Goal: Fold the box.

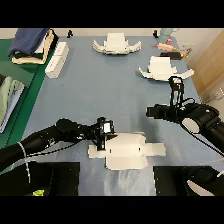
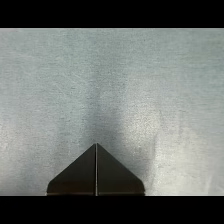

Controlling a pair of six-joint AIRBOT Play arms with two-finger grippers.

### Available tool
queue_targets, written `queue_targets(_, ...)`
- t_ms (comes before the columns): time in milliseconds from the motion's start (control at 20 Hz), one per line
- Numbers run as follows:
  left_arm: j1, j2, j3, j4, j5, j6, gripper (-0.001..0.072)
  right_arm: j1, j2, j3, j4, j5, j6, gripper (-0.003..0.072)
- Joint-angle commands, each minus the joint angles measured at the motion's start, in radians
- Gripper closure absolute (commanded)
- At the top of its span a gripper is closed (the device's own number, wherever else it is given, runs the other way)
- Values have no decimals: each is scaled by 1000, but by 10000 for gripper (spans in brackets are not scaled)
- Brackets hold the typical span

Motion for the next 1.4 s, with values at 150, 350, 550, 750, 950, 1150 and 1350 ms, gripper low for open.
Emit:
queue_targets(150, 1, 16, 14, 3, 10, -108, 427, 1, 0, 0, 0, 0, 0, 686)
queue_targets(350, 0, 11, 14, 14, 7, -108, 693, 1, 0, 0, 0, 1, 0, 685)
queue_targets(550, 0, 11, 14, 50, 7, -108, 695, 1, 0, 0, 1, 1, 0, 685)
queue_targets(750, 0, 11, 43, 63, 12, -103, 697, 1, 1, 0, 1, 1, 0, 686)
queue_targets(950, 0, 55, 173, 200, 20, -105, 698, 1, 1, 0, 0, 0, 0, 686)
queue_targets(1150, 0, 102, 193, 248, 8, -125, 699, 1, 0, 1, 0, -2, 0, 685)
queue_targets(1350, -63, 122, 126, 251, 57, -151, 700, 1, 12, 1, -11, -11, 1, 686)
